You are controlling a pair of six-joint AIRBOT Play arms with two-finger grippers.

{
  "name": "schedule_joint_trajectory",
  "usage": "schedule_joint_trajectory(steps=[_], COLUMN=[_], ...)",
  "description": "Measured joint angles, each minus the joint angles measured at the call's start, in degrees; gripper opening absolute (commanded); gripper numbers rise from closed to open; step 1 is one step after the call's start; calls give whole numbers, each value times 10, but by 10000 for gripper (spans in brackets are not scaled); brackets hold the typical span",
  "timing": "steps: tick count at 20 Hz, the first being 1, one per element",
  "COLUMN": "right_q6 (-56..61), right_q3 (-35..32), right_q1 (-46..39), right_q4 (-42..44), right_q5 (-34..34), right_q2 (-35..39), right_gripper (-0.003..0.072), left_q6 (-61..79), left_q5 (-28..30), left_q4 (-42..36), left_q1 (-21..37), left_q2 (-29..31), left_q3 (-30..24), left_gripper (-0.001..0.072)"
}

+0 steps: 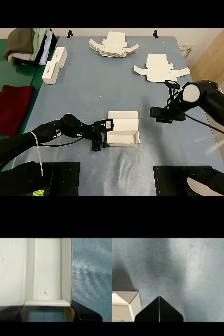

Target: Fold the box.

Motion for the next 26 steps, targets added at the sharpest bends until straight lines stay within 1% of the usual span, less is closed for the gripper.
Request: schedule_joint_trajectory(steps=[2, 4, 5, 7, 9, 10, 12, 14, 16, 18, 21, 26], right_q6=[-108, -213, -259, -349, -414, -440, -487, -523, -548, -564, -577, -590], right_q3=[-2, -4, -4, -4, -4, -4, -4, -6, -14, -30, -63, -113], right_q1=[-67, -113, -128, -141, -147, -146, -140, -128, -109, -85, -47, 20], right_q4=[122, 258, 322, 455, 541, 569, 605, 615, 608, 593, 551, 474], right_q5=[-12, -13, -9, 23, 51, 66, 100, 136, 153, 155, 125, 33], right_q2=[-61, -130, -162, -223, -263, -274, -285, -280, -262, -235, -187, -111], right_gripper=[5, 4, 4, 5, 5, 5, 5, 5, 5, 5, 5, 5], left_q6=[0, 0, 0, 0, 0, 0, 0, 0, 0, 0, 0, 1], left_q5=[0, 0, 0, 0, 0, 1, -1, 0, 0, 0, 0, 0], left_q4=[0, 0, 0, 0, 0, 0, 0, 0, 0, 0, 0, 0], left_q1=[0, 0, 0, 0, 0, 0, 0, 0, 0, 0, 0, 0], left_q2=[0, 0, 0, 0, 0, 0, 0, 0, 0, 0, 0, 0], left_q3=[0, 0, 0, 0, 0, 0, 0, 0, 0, 0, 0, 0], left_gripper=[528, 528, 528, 528, 528, 528, 528, 528, 528, 528, 528, 528])
